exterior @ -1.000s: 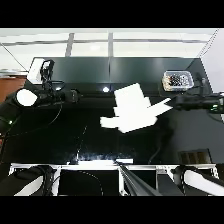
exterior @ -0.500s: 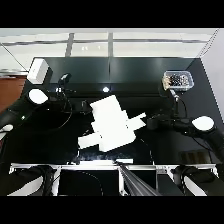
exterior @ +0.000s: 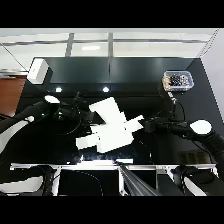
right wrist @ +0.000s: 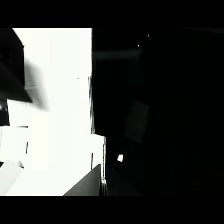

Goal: Fold the box and place the chain.

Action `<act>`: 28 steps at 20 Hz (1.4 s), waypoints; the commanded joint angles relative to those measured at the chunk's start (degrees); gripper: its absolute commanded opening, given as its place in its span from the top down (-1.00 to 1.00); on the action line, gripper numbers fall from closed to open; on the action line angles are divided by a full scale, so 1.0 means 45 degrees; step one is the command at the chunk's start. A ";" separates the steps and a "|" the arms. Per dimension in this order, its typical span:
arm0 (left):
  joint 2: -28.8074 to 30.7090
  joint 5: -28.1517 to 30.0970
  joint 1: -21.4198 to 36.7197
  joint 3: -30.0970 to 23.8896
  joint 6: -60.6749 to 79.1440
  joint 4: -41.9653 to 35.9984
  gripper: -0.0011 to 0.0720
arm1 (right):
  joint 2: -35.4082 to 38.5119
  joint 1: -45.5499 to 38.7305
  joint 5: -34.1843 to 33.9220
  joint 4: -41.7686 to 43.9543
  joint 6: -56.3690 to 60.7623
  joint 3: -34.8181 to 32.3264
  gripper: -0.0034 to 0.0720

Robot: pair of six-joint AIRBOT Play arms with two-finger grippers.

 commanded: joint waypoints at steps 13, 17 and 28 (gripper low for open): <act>0.0495 -0.1676 0.2807 -0.0015 0.0665 0.1651 -0.95 | 0.0010 0.0019 0.0223 0.0015 0.0117 -0.0015 0.89; 0.0330 -0.0335 0.2594 -0.0015 0.0641 0.1608 -0.95 | 0.0015 0.0019 0.0311 0.0019 0.0131 -0.0015 0.89; -0.1073 -0.1715 0.0437 -0.0010 0.3099 0.0767 -0.85 | 0.0015 0.0019 0.0340 0.0015 0.0131 -0.0015 0.88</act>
